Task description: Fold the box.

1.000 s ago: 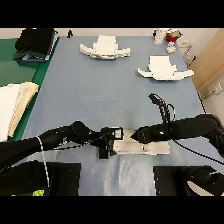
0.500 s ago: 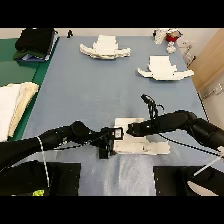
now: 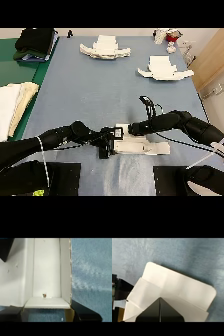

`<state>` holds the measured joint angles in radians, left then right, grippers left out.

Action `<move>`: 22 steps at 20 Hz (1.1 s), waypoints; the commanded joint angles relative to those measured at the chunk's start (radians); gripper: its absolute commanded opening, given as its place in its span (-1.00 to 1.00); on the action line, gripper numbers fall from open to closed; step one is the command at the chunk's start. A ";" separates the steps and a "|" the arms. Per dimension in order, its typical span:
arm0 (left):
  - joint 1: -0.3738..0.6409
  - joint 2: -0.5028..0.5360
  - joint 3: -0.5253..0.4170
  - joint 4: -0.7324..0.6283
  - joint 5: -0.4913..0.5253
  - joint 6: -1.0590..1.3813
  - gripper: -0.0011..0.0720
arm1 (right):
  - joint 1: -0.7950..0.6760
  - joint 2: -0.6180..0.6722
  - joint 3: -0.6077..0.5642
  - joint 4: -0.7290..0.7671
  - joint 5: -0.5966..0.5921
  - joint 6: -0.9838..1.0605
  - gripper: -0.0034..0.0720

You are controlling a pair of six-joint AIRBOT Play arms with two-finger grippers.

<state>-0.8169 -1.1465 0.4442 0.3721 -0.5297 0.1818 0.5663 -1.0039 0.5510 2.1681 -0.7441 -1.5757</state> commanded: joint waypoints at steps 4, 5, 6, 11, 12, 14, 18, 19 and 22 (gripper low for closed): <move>0.000 0.000 0.000 0.001 -0.001 0.001 0.31 | 0.001 0.069 0.000 -0.052 -0.022 -0.048 -0.91; 0.000 0.000 0.000 0.001 -0.001 0.001 0.30 | 0.001 0.100 0.000 -0.073 -0.034 -0.048 -0.91; 0.000 0.000 0.000 0.001 -0.001 0.001 0.30 | 0.001 0.135 0.000 -0.092 -0.047 -0.047 -0.91; 0.000 0.000 0.000 0.001 -0.001 0.001 0.30 | 0.001 0.297 0.000 -0.243 -0.222 -0.048 -0.90; 0.000 0.000 0.000 0.001 -0.001 0.001 0.31 | 0.001 0.322 0.000 -0.294 -0.285 -0.056 -0.90; 0.000 0.000 0.001 0.001 -0.001 0.001 0.31 | 0.002 0.366 -0.001 -0.351 -0.415 -0.167 -0.90; 0.000 0.000 0.000 0.001 -0.001 0.001 0.30 | 0.001 0.421 -0.022 -0.445 -0.608 -0.359 0.18; 0.000 0.000 0.000 0.001 -0.001 0.001 0.30 | 0.001 0.425 -0.035 -0.479 -0.611 -0.375 0.45; 0.000 0.000 0.000 0.001 -0.001 0.001 0.31 | 0.002 0.412 -0.066 -0.494 -0.548 -0.501 0.64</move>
<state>-0.8169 -1.1465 0.4442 0.3729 -0.5308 0.1829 0.5667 -0.5957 0.5095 1.7256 -1.2812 -1.9411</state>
